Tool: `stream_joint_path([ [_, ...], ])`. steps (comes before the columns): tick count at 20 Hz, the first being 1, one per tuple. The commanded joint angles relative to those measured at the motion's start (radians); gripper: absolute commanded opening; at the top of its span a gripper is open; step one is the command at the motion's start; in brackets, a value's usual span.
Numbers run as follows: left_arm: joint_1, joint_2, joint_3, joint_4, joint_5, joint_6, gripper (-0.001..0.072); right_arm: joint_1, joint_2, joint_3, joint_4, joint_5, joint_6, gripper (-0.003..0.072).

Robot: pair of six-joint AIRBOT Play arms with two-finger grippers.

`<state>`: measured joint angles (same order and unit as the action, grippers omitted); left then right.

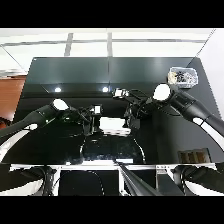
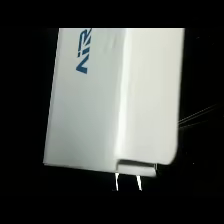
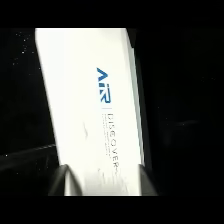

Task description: Fold the box and place the chain.

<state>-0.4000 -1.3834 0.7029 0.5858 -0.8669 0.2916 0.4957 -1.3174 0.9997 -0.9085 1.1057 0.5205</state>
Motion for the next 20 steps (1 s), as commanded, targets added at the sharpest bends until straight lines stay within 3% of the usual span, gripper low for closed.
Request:
stream_joint_path([
  [1,-0.001,0.000,0.001,0.000,0.001,0.000,0.0396,0.005,-0.006,0.001,-0.002,0.013,-0.001,0.0333],
  [2,-0.001,0.000,0.001,0.000,0.001,0.000,0.0396,0.006,-0.006,0.001,-0.002,0.014,-0.001,0.0296],
  [10,-0.001,0.000,0.001,0.000,0.001,0.000,0.0396,0.006,-0.006,-0.015,-0.002,0.024,-0.001,0.0298],
  [13,-0.001,0.000,0.001,0.000,0.001,0.000,0.0396,0.006,-0.006,-0.016,-0.010,0.016,-0.001,0.0320],
  [14,-0.001,0.000,0.001,0.000,0.001,0.000,0.0397,0.006,-0.006,-0.016,-0.013,0.012,-0.001,0.0375],
  [20,-0.001,0.000,0.001,0.000,0.001,0.000,0.0397,0.006,-0.006,-0.019,-0.016,0.021,-0.001,0.0376],
])
